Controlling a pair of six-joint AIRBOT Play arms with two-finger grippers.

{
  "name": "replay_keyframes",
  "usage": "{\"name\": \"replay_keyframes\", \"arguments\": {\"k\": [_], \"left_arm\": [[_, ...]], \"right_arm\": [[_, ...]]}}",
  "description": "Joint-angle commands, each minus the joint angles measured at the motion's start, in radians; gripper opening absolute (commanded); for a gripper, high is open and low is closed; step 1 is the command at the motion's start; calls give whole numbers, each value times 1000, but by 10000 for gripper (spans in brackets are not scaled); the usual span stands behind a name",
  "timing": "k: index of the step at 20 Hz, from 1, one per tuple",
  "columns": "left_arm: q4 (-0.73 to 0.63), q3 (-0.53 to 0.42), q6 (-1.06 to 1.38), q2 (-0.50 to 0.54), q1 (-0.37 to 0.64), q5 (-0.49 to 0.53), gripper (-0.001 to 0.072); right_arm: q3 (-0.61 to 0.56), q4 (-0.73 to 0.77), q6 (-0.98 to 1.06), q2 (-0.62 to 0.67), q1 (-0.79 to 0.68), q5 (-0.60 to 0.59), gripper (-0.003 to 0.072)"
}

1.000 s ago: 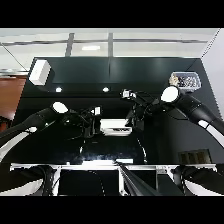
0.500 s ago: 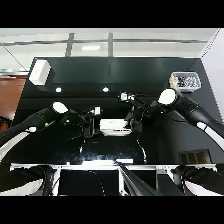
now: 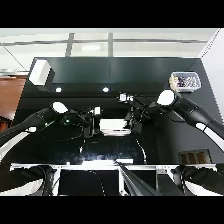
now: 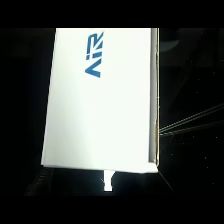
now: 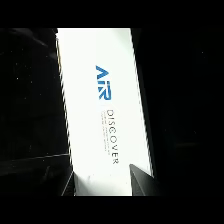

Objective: Fold the box and place the chain.

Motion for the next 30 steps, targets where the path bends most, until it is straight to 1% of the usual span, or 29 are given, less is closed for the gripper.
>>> {"name": "replay_keyframes", "arguments": {"k": [1, 12, 18, 24, 30], "left_arm": [[0, 1, 0, -1, -1, 1, 501], [-1, 1, 0, -1, -1, -2, 502], [-1, 1, 0, -1, -1, -2, 502], [0, 1, 0, -1, -1, -2, 502], [0, 1, 0, -1, -1, -2, 502]], "right_arm": [[0, -27, 1, 0, 1, 21, 359], [1, -27, 16, 13, 1, 30, 360], [1, -31, 16, 14, 1, 15, 360], [0, -99, 29, 14, 1, 18, 359], [0, -101, 29, 13, 1, 6, 361]]}}
